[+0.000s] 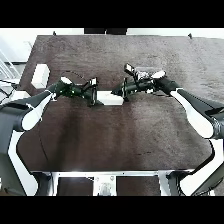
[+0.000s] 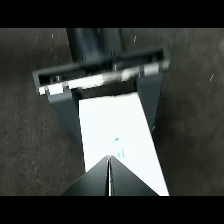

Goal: Fold the box and place the chain.

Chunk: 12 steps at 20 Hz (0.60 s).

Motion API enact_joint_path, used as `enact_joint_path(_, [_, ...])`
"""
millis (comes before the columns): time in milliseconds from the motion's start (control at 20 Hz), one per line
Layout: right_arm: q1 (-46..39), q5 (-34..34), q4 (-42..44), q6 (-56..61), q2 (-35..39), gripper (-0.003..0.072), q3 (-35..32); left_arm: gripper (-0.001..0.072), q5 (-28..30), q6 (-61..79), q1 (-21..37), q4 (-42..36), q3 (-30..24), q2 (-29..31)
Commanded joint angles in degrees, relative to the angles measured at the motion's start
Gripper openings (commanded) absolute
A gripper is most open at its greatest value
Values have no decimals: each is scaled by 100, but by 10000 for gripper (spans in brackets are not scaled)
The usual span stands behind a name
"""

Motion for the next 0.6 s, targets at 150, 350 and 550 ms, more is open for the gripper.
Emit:
enact_joint_path(150, [151,15,-892,874,-286,3,66,401,11,0,7,-2,4,2])
enact_joint_path(350, [216,-33,-1239,1032,-286,3,76,401,13,0,7,-2,4,2])
enact_joint_path(550, [168,92,-730,765,-164,3,260,401,9,0,7,-4,4,2])
